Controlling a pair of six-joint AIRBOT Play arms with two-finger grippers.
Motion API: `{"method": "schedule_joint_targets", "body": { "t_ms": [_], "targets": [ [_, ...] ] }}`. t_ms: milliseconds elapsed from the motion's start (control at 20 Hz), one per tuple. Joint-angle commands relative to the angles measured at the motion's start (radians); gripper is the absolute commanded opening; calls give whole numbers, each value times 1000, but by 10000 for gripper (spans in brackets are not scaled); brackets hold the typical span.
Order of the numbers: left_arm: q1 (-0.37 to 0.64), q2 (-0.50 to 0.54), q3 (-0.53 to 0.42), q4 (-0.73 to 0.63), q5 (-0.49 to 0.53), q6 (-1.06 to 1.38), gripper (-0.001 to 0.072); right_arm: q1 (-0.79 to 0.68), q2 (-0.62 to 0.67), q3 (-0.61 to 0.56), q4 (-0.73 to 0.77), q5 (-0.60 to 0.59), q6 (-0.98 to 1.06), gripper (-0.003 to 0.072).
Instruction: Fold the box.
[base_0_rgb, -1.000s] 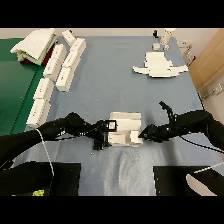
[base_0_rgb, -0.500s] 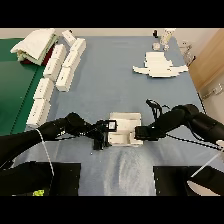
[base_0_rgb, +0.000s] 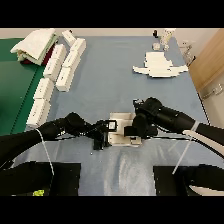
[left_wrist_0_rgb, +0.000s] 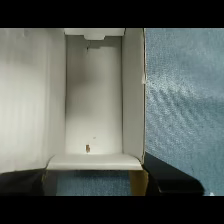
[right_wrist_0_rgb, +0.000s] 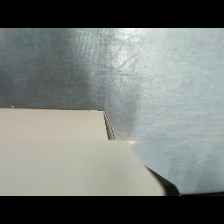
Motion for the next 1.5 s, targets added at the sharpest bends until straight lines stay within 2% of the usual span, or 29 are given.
{"method": "schedule_joint_targets", "body": {
  "t_ms": [0,300,350,450,750,800,850,900,1250,1450],
  "targets": [
    [0,0,0,0,0,0,462,32,-55,42,-62,-41,105,353],
    [0,0,0,0,0,0,462,33,-75,39,-64,-31,131,341],
    [0,0,0,0,0,0,462,33,-84,39,-64,-27,128,170],
    [0,0,0,0,0,0,462,49,-95,39,-64,-13,127,0],
    [0,0,0,0,0,0,462,71,-97,39,-68,-12,127,0],
    [0,0,0,0,0,0,462,71,-97,40,-68,-13,128,42],
    [0,0,0,0,0,0,462,71,-96,40,-68,-15,127,287],
    [0,0,0,0,0,0,462,71,-96,40,-67,-18,128,416],
    [0,0,0,0,0,0,462,70,-82,41,-61,-19,128,424],
    [0,0,0,0,0,0,461,67,8,43,-71,-51,128,425]
  ]
}}
